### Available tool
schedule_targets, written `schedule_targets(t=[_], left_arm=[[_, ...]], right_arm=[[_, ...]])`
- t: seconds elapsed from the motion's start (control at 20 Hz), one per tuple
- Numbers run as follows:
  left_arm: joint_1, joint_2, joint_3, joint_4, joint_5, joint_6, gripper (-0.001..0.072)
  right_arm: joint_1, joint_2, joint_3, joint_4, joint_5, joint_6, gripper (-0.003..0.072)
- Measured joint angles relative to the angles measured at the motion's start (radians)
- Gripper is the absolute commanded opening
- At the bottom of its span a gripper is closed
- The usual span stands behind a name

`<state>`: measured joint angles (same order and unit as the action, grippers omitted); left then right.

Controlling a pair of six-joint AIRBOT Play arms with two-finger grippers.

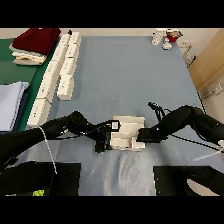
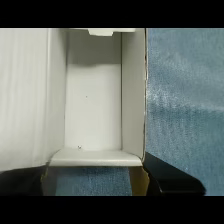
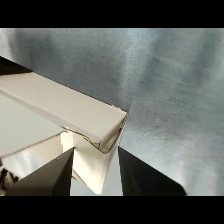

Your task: Fold the box.

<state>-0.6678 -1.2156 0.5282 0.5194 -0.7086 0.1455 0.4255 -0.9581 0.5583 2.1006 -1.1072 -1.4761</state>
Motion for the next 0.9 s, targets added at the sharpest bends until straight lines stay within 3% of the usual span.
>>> schedule_targets(t=[0.35, 0.8, 0.9], left_arm=[[0.0, 0.0, 0.0, 0.0, 0.0, 0.0, 0.0352], [0.0, 0.0, 0.0, 0.0, 0.0, 0.0, 0.0352], [0.0, 0.0, 0.0, 0.0, 0.0, 0.0, 0.0352]], right_arm=[[0.285, -0.043, 0.085, -0.335, 0.04, 0.458, 0.0425], [0.469, -0.221, 0.218, -0.533, -0.042, 0.798, 0.0402], [0.478, -0.233, 0.227, -0.558, -0.072, 0.827, 0.0214]])
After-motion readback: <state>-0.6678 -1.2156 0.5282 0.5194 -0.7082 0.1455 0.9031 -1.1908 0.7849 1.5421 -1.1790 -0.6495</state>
